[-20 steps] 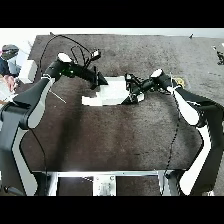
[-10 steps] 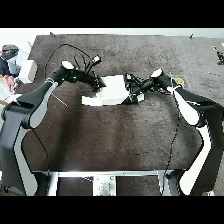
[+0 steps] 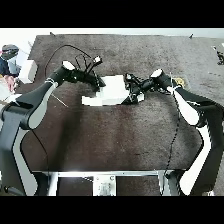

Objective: Fold the box and place the chain.

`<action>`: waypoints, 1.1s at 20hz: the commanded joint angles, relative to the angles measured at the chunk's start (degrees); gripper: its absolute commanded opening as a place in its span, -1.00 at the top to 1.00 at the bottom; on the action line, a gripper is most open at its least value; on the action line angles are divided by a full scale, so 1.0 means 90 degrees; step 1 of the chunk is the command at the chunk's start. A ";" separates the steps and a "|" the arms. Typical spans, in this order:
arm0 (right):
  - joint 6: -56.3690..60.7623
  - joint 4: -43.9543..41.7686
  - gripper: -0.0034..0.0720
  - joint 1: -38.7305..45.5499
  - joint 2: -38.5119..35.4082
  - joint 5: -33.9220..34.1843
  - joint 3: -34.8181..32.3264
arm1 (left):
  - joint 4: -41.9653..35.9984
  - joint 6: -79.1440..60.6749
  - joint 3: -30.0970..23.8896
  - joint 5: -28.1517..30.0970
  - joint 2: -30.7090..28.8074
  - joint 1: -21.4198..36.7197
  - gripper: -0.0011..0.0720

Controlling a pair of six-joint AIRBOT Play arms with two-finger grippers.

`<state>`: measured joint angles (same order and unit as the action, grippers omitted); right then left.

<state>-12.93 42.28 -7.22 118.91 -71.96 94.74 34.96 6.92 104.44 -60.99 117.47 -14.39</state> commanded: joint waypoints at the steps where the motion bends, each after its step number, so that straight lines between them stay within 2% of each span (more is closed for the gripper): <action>1: 0.0012 -0.0005 -0.26 -0.0002 0.0005 -0.0005 0.0000 | -0.0027 -0.0049 0.0034 -0.0240 -0.0559 0.0243 0.95; 3: 0.0012 -0.0005 -0.26 -0.0002 0.0005 -0.0005 0.0000 | 0.0355 -0.0041 0.0034 -0.0738 -0.1018 0.0369 0.95; 5: 0.0012 -0.0005 -0.25 -0.0002 0.0002 -0.0005 0.0000 | 0.1163 0.0170 0.0034 -0.1290 -0.1345 0.0403 0.94; 7: 0.0012 -0.0005 -0.26 -0.0002 0.0002 -0.0007 0.0000 | 0.1579 0.0442 0.0007 -0.1858 -0.1367 0.0379 0.94; 9: 0.0012 -0.0005 -0.26 -0.0002 0.0005 -0.0007 0.0000 | 0.1615 0.0350 -0.0301 -0.1921 -0.1302 0.0279 0.93; 10: 0.0015 -0.0007 -0.26 -0.0002 0.0005 -0.0007 0.0000 | 0.1637 0.0095 -0.0512 -0.1795 -0.1263 0.0180 0.84; 12: 0.0012 -0.0005 -0.26 -0.0002 0.0005 -0.0005 0.0000 | 0.1834 -0.0398 -0.0998 -0.1066 -0.1241 -0.0032 -0.99; 14: 0.0012 -0.0005 -0.26 -0.0002 0.0005 -0.0007 0.0000 | 0.1928 -0.0542 -0.1377 -0.0372 -0.1241 -0.0192 -1.00; 18: 0.0012 -0.0005 -0.25 -0.0002 0.0005 -0.0005 0.0000 | 0.1902 -0.0899 -0.1984 0.0340 -0.1241 -0.0447 -1.00; 22: 0.0015 -0.0005 -0.26 -0.0002 0.0005 -0.0005 0.0000 | 0.1819 -0.0945 -0.2181 0.0561 -0.1239 -0.0493 -1.00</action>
<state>-12.84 42.26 -7.22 118.91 -71.99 94.76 51.53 -0.49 86.52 -58.85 106.34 -18.26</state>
